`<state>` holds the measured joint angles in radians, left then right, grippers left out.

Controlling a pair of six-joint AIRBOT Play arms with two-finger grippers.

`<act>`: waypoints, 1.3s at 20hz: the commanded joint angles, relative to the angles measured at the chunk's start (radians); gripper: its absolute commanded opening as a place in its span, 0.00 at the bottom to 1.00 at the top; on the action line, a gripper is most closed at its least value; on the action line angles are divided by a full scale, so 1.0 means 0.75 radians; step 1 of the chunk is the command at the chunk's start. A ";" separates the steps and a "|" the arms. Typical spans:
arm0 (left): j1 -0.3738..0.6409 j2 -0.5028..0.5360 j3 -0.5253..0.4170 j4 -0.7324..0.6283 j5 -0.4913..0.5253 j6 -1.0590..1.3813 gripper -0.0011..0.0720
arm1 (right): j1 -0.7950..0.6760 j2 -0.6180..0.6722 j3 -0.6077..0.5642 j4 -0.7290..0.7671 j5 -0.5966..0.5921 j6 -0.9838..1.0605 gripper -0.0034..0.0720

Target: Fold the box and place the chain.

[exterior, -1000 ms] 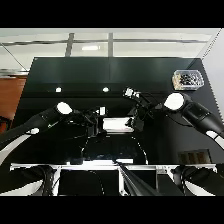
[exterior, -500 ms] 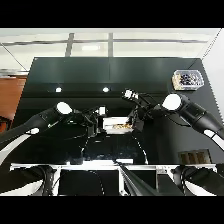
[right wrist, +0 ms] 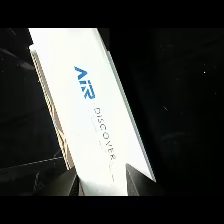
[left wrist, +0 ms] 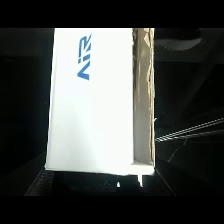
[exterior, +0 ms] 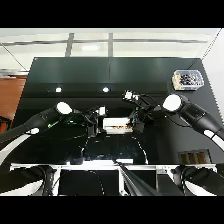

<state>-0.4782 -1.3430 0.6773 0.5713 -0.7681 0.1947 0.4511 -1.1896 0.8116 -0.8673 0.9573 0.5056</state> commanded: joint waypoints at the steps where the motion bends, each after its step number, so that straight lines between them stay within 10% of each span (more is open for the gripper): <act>1: -0.001 0.001 -0.001 0.000 0.001 -0.001 0.56 | -0.001 -0.001 -0.003 -0.008 0.018 0.003 0.45; 24: -0.001 0.001 -0.001 -0.001 0.001 -0.001 0.56 | -0.038 0.022 0.073 -0.052 0.211 0.271 0.54; 25: -0.001 0.001 -0.001 -0.001 0.001 -0.001 0.56 | -0.074 0.046 0.080 -0.020 0.247 0.390 0.43; 26: -0.001 0.001 -0.001 -0.001 0.002 -0.001 0.56 | -0.116 0.055 0.072 0.023 0.281 0.505 0.10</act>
<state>-0.4786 -1.3430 0.6769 0.5713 -0.7673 0.1921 0.4133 -1.1721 0.8482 -0.9092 1.0866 0.6792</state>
